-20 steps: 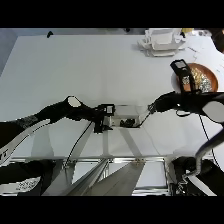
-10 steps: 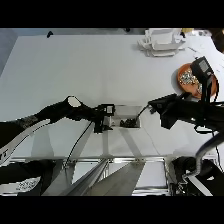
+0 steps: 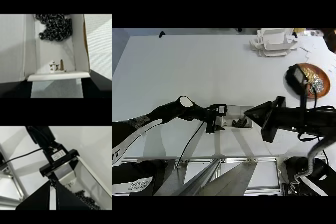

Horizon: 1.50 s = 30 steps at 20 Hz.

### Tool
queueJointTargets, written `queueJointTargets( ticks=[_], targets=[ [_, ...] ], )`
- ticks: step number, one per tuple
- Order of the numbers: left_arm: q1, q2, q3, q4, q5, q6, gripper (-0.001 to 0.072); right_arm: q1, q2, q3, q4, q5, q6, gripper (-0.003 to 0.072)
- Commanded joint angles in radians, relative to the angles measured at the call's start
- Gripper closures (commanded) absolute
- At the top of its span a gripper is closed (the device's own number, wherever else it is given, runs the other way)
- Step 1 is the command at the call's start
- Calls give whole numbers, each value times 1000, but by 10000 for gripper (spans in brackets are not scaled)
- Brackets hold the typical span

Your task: Fold the box and place the chain.

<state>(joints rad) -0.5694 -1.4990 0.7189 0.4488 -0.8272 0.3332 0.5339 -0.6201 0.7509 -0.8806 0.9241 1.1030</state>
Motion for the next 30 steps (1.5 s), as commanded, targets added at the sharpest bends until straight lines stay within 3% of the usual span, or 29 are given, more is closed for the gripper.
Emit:
queueJointTargets(
  ticks=[1, 7, 13, 14, 15, 16, 19, 21, 23, 26, 30],
  targets=[
    [0, 0, 0, 0, 0, 0, 460, 55, -103, 1, -35, -28, -6, 670],
    [0, 0, 0, 0, 0, 0, 460, 57, -328, 1, -62, -29, -5, 670],
    [0, 0, 0, 0, 0, 0, 460, 57, -436, 1, -62, -60, -5, 659],
    [0, 0, 0, 0, 0, 0, 460, 57, -439, 1, -63, -50, -5, 557],
    [0, 0, 0, 0, 0, 0, 460, 57, -435, 2, -63, -29, -5, 391],
    [0, 0, 0, 0, 0, 0, 460, 57, -424, 6, -63, -8, -4, 361],
    [0, 0, 0, 0, 1, 0, 460, 29, -354, 58, -148, 11, 101, 410],
    [0, 0, 0, 0, 0, 0, 460, -31, -298, 108, -266, 10, 209, 477],
    [0, 0, 0, 0, 0, 0, 460, -112, -256, 123, -407, 12, 319, 494],
    [0, 0, 0, 0, 0, 0, 460, -238, -280, 120, -590, 114, 448, 515],
    [0, 0, 0, 0, 0, 0, 460, -324, -379, 61, -598, 116, 449, 515]
  ],
)
